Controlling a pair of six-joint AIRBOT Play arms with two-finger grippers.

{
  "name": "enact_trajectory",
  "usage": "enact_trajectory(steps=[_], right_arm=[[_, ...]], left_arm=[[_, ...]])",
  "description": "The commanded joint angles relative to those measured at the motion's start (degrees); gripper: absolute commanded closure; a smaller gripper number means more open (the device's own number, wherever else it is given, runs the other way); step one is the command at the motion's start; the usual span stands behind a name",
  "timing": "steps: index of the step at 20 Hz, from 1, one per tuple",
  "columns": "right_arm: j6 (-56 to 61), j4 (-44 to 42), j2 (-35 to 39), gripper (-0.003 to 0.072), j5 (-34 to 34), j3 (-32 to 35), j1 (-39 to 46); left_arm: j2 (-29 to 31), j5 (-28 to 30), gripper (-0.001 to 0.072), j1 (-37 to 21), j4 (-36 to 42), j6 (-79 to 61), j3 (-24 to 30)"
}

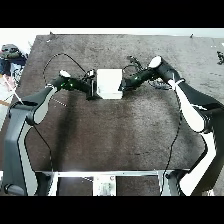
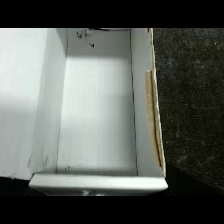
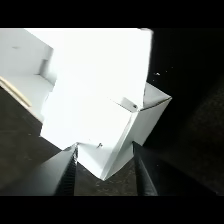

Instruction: Fold the box and place the chain.

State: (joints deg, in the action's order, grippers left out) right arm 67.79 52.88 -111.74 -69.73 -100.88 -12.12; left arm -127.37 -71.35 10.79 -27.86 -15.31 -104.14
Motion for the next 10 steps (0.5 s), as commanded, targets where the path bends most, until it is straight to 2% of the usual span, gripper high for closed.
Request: enact_trajectory(steps=[1,4,10], right_arm=[[4.7,7.5,-0.1,0.0296,3.3,-0.8,-2.4],[8.1,11.8,-0.1,0.0295,5.3,-0.9,-4.0],[20.7,26.4,-0.4,0.0296,4.2,-4.0,-7.7]], left_arm=[[0.0,0.0,0.0263,0.0,0.0,0.0,0.0],[0.0,0.0,0.0262,0.0,0.0,0.0,0.0],[0.0,0.0,0.0262,0.0,0.0,0.0,0.0]])
